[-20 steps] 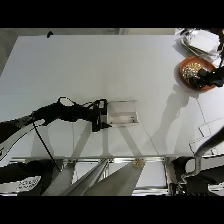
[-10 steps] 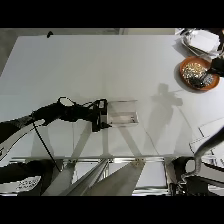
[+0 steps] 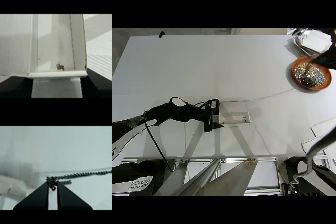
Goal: Fold the box and place the chain.
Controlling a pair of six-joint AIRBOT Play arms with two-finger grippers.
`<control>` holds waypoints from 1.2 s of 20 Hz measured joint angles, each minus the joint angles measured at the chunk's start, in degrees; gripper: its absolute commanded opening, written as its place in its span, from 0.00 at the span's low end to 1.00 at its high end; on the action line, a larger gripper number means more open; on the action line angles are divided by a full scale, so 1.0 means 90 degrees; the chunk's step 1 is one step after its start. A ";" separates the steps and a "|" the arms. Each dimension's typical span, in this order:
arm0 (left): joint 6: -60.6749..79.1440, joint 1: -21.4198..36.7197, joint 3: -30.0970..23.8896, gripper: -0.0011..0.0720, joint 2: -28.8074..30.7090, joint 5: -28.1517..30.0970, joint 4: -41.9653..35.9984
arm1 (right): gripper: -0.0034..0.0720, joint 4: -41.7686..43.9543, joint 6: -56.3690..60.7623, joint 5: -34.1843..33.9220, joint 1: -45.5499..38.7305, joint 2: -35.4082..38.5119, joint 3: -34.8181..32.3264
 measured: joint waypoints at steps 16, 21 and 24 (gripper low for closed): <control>0.0000 0.0000 0.0000 0.13 0.0000 0.0002 0.0000 | 0.06 -0.0775 0.0549 0.0236 0.4784 0.0503 -0.0255; -0.0002 0.0000 0.0000 0.13 0.0000 0.0002 0.0000 | 0.06 -0.0952 0.0741 -0.0716 0.5362 0.0486 -0.1515; -0.0002 0.0000 0.0000 0.13 0.0000 0.0000 0.0000 | 0.06 -0.0952 0.0787 -0.1639 0.5472 0.0318 -0.2293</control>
